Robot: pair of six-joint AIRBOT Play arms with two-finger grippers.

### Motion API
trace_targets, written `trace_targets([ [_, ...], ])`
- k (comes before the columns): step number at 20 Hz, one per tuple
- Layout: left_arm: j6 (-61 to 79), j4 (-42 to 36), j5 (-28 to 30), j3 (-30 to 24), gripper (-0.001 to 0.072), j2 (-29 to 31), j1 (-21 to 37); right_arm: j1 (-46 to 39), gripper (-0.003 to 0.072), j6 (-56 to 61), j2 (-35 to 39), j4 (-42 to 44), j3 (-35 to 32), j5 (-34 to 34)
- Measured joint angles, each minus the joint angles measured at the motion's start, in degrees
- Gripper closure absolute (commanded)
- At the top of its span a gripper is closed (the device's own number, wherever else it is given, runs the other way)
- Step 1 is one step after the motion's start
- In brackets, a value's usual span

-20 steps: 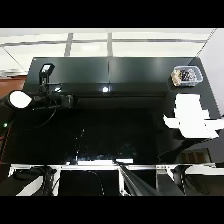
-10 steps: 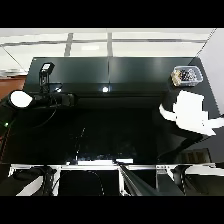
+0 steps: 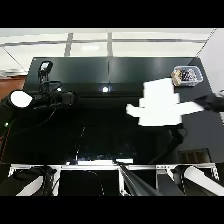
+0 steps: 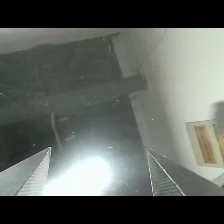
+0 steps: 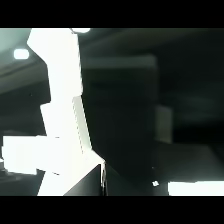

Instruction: Fold the box and place the chain.

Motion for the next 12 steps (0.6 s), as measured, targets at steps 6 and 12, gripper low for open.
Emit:
trace_targets([
  [6, -0.02, -4.07, -0.37, 0.00, 0.0001, -1.84, -0.70, 22.67, 0.0675, -8.81, 5.49, 15.82, -15.96, -16.26],
  [12, 8.55, -19.61, -6.19, 0.57, 0.0000, -12.37, -0.92, 39.08, 0.0675, -10.86, 6.29, 20.02, -18.97, -27.52],
])
